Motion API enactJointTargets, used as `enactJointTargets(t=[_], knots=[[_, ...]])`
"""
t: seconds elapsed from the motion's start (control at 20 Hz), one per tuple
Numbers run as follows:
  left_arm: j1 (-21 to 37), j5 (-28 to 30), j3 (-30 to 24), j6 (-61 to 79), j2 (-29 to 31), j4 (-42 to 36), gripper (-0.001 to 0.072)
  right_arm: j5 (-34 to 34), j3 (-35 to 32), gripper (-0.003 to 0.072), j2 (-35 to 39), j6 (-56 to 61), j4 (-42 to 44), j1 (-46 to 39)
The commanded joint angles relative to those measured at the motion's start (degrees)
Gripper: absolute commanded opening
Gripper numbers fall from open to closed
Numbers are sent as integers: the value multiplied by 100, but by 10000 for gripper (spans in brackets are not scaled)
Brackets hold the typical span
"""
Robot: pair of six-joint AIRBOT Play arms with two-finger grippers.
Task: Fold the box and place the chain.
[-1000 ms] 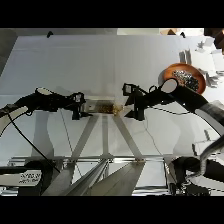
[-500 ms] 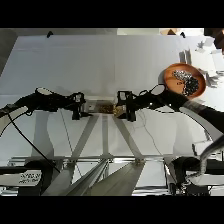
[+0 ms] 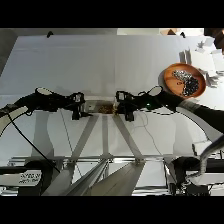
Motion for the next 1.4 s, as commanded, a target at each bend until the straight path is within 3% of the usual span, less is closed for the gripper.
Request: enactJointTargets(t=[0.0,0.25,0.5,0.65,0.95,1.15,1.2,1.3,1.35], knots=[[-2,2,2,2,4,0,341,-133,2,10,111,201,-96,4],[-2,2,2,2,4,0,341,-323,2,9,669,1652,-1499,4],[-2,4,2,2,4,0,341,-101,4,9,1453,2920,-1499,7],[-2,2,2,2,4,0,341,214,4,9,1812,2990,-787,7],[-2,2,2,2,4,0,341,249,28,10,1886,2457,1947,7],[-2,2,2,2,4,0,341,308,28,13,1884,2218,2299,7],[-2,2,2,2,4,0,341,415,28,27,1884,2253,2277,7],[-2,2,2,2,4,-2,341,638,28,196,1884,2253,2273,7],[-2,2,2,2,4,0,341,743,28,243,1884,2253,2260,7]])
